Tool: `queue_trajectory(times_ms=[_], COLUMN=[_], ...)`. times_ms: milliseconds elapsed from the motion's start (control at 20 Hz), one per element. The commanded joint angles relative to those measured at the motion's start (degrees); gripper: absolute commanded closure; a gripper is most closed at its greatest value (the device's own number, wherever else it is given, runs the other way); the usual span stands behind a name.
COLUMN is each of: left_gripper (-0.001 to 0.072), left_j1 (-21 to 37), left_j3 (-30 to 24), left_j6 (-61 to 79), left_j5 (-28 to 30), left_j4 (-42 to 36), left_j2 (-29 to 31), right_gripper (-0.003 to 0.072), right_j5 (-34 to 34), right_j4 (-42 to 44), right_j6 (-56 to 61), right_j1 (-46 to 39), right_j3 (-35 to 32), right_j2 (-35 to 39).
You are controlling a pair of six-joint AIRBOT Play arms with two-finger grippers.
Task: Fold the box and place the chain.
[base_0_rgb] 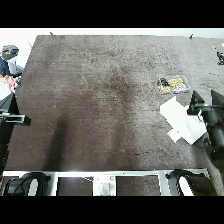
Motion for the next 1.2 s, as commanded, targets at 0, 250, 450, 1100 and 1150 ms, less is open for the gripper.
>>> queue_trajectory(times_ms=[0,250,450,1100,1150], left_gripper=[0.0698,0.0698,0.0698,0.0699,0.0699], left_j1=[0.07,0.07,0.07,0.07,0.07], left_j3=[-0.02,-0.02,-0.02,-0.02,-0.02], left_j6=[0.02,0.02,0.02,0.02,0.02], left_j5=[-0.02,0.02,0.02,0.00,0.02], left_j4=[0.00,0.00,0.00,0.00,0.00], left_j2=[0.02,0.02,0.02,0.02,0.02], right_gripper=[0.0096,0.0097,0.0096,0.0211,0.0211], right_j5=[-0.76,29.05,57.48,87.84,88.70], right_j4=[1.07,-8.31,-28.61,-65.16,-66.73], right_j6=[0.04,15.17,34.03,44.15,43.23], right_j1=[-1.51,-19.63,-35.91,-42.42,-41.97], right_j3=[9.94,27.56,46.53,92.94,92.94], right_j2=[-15.85,-40.26,-56.17,-92.32,-93.79])
